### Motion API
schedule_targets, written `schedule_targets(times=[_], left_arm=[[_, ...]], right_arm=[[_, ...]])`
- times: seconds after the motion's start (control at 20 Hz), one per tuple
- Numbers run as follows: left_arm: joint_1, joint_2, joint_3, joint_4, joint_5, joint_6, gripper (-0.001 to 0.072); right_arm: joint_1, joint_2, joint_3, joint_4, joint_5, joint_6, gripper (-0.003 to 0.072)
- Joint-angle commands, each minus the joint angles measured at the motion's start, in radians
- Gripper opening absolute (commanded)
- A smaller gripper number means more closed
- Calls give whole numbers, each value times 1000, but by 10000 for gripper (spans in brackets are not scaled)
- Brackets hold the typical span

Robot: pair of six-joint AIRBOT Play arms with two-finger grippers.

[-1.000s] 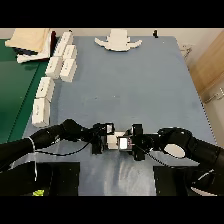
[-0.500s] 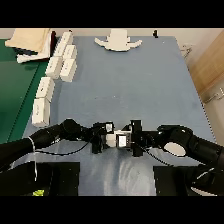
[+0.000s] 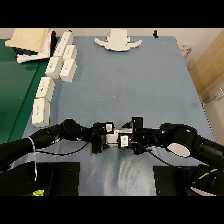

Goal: Fold the box.

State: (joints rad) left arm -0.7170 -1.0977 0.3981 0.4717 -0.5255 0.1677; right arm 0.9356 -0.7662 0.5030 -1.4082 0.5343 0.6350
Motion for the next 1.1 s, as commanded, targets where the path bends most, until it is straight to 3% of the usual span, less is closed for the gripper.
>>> schedule_targets(times=[0.0, 0.5, 1.05], left_arm=[[0, 0, 0, 0, -1, 0, 308], [0, 1, 0, 0, -1, 0, 308], [0, 1, 0, 0, 0, 0, 309]], right_arm=[[-1, 18, 0, -10, 5, 0, 539], [-6, -45, 0, -6, -2, 1, 484], [-6, -45, 0, 70, 60, 0, 484]])
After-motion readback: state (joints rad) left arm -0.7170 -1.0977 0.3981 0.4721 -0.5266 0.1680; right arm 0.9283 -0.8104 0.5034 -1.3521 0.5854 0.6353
